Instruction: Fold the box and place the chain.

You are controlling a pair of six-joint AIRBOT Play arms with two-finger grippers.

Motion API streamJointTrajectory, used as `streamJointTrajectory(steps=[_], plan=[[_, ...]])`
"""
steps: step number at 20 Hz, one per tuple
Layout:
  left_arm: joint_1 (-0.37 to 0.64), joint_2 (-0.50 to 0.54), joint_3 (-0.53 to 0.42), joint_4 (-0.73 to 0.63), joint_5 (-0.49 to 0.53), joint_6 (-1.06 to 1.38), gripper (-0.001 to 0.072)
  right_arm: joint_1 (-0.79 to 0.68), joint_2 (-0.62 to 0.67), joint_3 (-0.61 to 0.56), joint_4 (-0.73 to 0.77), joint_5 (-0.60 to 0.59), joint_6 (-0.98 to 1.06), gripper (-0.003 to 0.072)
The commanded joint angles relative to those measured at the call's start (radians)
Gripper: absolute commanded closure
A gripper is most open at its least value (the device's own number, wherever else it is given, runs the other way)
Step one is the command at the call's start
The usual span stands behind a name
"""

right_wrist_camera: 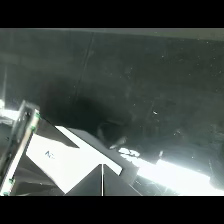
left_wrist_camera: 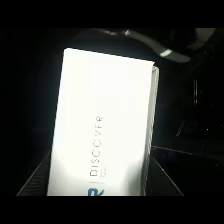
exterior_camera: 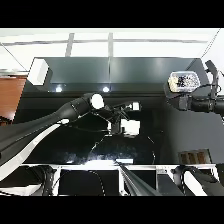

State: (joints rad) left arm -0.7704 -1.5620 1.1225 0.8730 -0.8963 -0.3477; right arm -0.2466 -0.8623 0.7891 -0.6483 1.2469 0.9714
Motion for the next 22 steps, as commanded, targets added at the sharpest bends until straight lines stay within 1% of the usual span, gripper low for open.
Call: streamJointTrajectory(steps=[1, 4, 6, 7, 9, 11, 13, 15, 18, 20, 22], plan=[[-0.038, -0.02, 0.001, 0.073, 0.039, -0.001, -0.0005, -0.001, 0.001, 0.001, 0.0, -0.002, 0.0, 0.0674], [-0.067, -0.023, 0.001, 0.103, 0.138, -0.001, -0.0005, -0.001, 0.001, 0.001, 0.0, -0.002, 0.001, 0.0675], [-0.079, -0.023, 0.001, 0.122, 0.151, -0.001, -0.0002, -0.001, 0.001, 0.001, 0.0, -0.002, 0.001, 0.0674], [-0.08, -0.022, 0.002, 0.122, 0.13, 0.0, 0.0047, -0.001, 0.001, 0.001, 0.0, -0.002, 0.001, 0.0674], [-0.073, -0.013, 0.009, 0.122, 0.072, -0.003, 0.0421, -0.001, 0.001, 0.001, 0.0, -0.002, 0.001, 0.0674], [-0.048, 0.019, 0.009, 0.152, 0.045, -0.128, 0.0434, -0.001, 0.001, 0.001, 0.0, -0.002, 0.001, 0.0674], [0.009, 0.064, 0.009, 0.254, -0.005, -0.293, 0.0434, -0.001, 0.001, 0.001, 0.0, -0.002, 0.002, 0.0674], [0.103, 0.11, 0.009, 0.395, -0.095, -0.474, 0.0434, -0.001, 0.001, 0.001, 0.0, -0.002, 0.002, 0.0674], [0.321, 0.167, 0.008, 0.614, -0.27, -0.752, 0.0433, -0.001, 0.001, 0.001, 0.0, -0.002, 0.002, 0.0674], [0.515, 0.186, 0.008, 0.7, -0.37, -0.905, 0.0432, -0.001, 0.001, 0.001, 0.0, -0.002, 0.002, 0.0674], [0.734, 0.187, 0.008, 0.704, -0.415, -0.994, 0.0432, -0.001, 0.0, 0.001, 0.0, -0.002, 0.007, 0.0674]])
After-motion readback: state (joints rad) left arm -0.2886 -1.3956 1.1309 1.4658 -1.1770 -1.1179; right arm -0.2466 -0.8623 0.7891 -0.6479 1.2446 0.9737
